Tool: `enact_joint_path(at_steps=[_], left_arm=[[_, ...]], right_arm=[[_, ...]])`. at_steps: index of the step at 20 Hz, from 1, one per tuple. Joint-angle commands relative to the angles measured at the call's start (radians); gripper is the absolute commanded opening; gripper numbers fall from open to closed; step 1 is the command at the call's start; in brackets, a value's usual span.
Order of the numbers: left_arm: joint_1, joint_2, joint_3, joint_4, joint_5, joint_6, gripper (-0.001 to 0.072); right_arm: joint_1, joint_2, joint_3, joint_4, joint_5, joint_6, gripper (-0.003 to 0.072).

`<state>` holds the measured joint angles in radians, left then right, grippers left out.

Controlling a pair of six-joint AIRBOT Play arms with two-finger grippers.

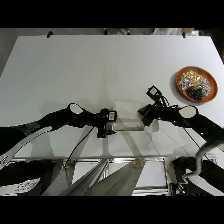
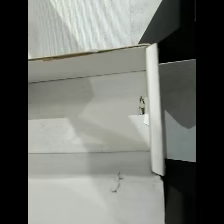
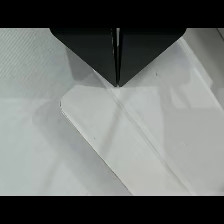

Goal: Fold the box and place the chain.

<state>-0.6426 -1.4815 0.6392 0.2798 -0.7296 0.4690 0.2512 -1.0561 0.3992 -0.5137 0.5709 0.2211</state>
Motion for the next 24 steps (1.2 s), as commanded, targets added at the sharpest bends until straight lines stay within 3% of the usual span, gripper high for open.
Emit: enact_joint_path(at_steps=[1, 5, 8, 10, 12, 14, 17, 19, 21, 24], left_arm=[[0.000, 0.001, 0.000, 0.001, -0.001, 0.002, 0.0334], [0.000, 0.001, 0.000, 0.001, 0.000, 0.002, 0.0334], [0.000, 0.001, 0.000, 0.001, 0.000, 0.002, 0.0334], [0.000, 0.001, 0.000, 0.001, -0.001, 0.002, 0.0334], [0.000, 0.001, 0.000, 0.001, 0.000, 0.002, 0.0334], [0.000, 0.001, 0.000, 0.001, 0.000, 0.002, 0.0334], [0.000, 0.001, 0.000, 0.001, -0.001, 0.002, 0.0334], [0.000, 0.001, 0.000, 0.001, 0.000, 0.002, 0.0334], [0.000, 0.001, 0.000, 0.001, -0.001, 0.002, 0.0334], [0.000, 0.001, 0.000, 0.001, 0.000, 0.002, 0.0334]], right_arm=[[0.000, 0.017, 0.000, -0.013, 0.031, 0.018, 0.0020], [0.000, 0.195, 0.000, -0.103, 0.154, 0.018, 0.0020], [0.000, 0.305, 0.000, -0.424, 0.272, 0.003, 0.0019], [0.000, 0.304, -0.001, -0.604, 0.284, 0.007, 0.0018], [0.000, 0.258, -0.001, -0.689, 0.278, 0.006, 0.0019], [0.001, 0.202, -0.001, -0.688, 0.277, -0.016, 0.0026], [0.029, 0.157, -0.001, -0.645, 0.277, -0.104, 0.0248], [0.055, 0.156, -0.001, -0.629, 0.274, -0.155, 0.0255], [0.068, 0.156, -0.001, -0.629, 0.275, -0.196, 0.0167], [0.068, 0.156, -0.001, -0.627, 0.274, -0.204, 0.0158]])
